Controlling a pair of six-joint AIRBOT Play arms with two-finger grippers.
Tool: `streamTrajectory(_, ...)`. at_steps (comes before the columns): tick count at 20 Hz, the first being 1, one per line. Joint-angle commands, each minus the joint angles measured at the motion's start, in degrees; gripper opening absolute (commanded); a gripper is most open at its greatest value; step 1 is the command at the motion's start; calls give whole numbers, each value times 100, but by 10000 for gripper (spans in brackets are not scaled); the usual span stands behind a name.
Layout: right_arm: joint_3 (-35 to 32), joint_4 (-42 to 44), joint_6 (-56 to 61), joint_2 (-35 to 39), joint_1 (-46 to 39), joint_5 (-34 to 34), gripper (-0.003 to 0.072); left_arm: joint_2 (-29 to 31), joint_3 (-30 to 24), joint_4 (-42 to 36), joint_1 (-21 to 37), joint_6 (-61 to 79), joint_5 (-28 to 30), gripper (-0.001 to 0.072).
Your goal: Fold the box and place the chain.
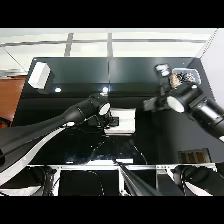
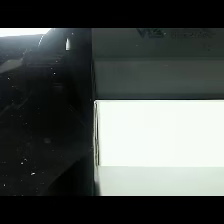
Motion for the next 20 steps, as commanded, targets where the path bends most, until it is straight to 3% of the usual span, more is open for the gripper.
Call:
streamTrajectory(1, -422, -1541, 0, 133, -1027, -1832, 275, -4, 4, 0, 0, 2, 2, 24)
streamTrajectory(2, -627, -1394, 0, 44, -1469, -2660, 617, -4, 4, 0, 0, 2, 2, 24)
streamTrajectory(3, -710, -990, 20, -168, -1891, -3195, 715, -4, 4, 0, 0, 2, 2, 24)
streamTrajectory(5, -448, -83, 20, -839, -2638, -3491, 714, -4, 4, 0, 0, 2, 11, 24)
streamTrajectory(6, -50, 203, 15, -1231, -2922, -3268, 713, -4, 4, 0, 0, 2, 9, 24)
streamTrajectory(11, 3353, 979, -396, -3650, -3816, -693, 713, -4, 4, 0, -2, 2, 37, 24)
streamTrajectory(13, 4356, 1292, -389, -4433, -3995, -74, 712, -4, 4, 0, 0, 2, 35, 24)
streamTrajectory(14, 4666, 1486, -376, -4710, -4070, 37, 703, -4, 4, 0, 0, 2, 35, 24)
streamTrajectory(15, 4898, 1633, -291, -4935, -4133, 59, 595, -4, 4, 0, 0, 2, 35, 24)
streamTrajectory(20, 5106, 1707, 85, -5390, -4297, -227, 594, -4, 2, 0, -2, 2, -20, 24)
